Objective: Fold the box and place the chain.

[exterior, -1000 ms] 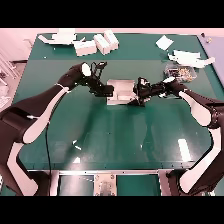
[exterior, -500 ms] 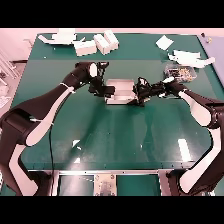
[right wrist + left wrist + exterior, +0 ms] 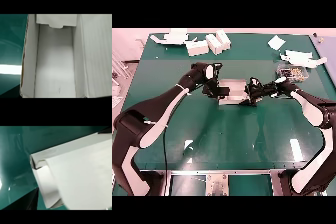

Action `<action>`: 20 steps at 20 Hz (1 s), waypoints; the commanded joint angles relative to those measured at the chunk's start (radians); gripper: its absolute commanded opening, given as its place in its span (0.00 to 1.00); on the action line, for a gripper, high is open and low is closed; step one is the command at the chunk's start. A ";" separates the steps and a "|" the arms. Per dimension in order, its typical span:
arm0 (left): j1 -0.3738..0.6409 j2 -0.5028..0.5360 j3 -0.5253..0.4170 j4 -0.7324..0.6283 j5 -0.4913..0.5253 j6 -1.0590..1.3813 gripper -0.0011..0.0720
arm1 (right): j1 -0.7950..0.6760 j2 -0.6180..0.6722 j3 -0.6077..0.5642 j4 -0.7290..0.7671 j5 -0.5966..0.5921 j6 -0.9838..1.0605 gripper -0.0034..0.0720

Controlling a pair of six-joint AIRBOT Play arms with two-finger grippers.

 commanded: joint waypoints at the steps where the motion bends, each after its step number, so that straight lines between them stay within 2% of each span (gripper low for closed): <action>1: -0.021 0.000 0.021 0.010 0.007 -0.020 0.60 | 0.000 0.000 0.000 0.000 0.000 0.000 0.79; 6: -0.025 0.000 0.034 0.015 -0.023 -0.043 0.60 | 0.000 0.000 0.000 0.000 0.000 0.000 0.79; 10: -0.023 0.000 0.034 0.016 0.035 -0.040 0.60 | 0.000 0.000 0.000 0.000 0.000 0.000 0.79; 20: -0.023 -0.002 0.031 0.010 0.084 0.007 0.60 | 0.000 0.000 0.000 0.000 0.000 0.000 0.79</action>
